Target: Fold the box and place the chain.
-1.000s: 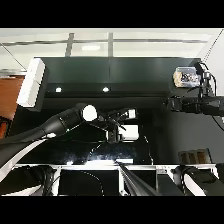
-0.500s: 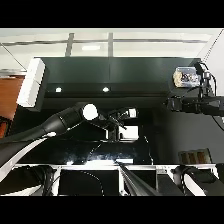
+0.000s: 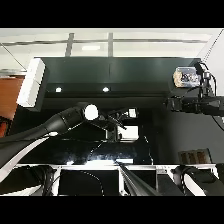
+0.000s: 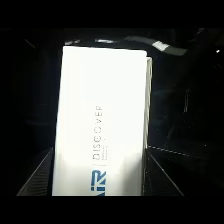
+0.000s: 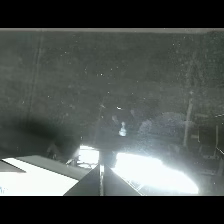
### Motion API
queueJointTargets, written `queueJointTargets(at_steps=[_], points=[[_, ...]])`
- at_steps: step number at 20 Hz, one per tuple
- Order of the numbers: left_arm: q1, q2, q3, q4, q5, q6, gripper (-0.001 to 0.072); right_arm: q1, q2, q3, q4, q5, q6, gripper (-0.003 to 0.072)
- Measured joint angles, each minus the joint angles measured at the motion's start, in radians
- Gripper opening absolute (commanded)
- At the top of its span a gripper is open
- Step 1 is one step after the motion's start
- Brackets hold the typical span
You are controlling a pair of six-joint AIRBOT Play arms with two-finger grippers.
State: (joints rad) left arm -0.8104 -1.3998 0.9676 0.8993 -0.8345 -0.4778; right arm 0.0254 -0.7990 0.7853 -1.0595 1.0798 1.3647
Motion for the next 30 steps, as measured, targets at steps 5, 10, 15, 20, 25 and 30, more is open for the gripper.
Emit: queueJointTargets(at_steps=[5,10,15,20,25,30], points=[[0.000,0.000,0.000,0.002,-0.014,0.000,0.0712,0.000,0.000,0.000,0.000,0.000,0.000,0.0037],[-0.014,-0.013,0.000,0.013,-0.013,-0.004,0.0713,0.000,0.000,0.000,0.000,0.000,0.000,0.0037],[-0.069,-0.055,-0.001,0.082,0.055,-0.084,0.0713,0.000,0.000,0.000,0.000,0.000,0.000,0.0037],[-0.094,-0.080,-0.001,0.129,0.109,-0.158,0.0355,0.000,0.000,0.000,0.000,0.000,0.000,0.0037],[-0.017,0.003,-0.001,0.200,0.069,-0.248,0.0327,0.000,0.000,0.000,0.000,0.000,0.000,0.0037],[0.258,0.135,-0.054,0.388,-0.099,-0.481,0.0330,0.000,0.000,0.000,0.000,0.000,0.000,0.0037]])
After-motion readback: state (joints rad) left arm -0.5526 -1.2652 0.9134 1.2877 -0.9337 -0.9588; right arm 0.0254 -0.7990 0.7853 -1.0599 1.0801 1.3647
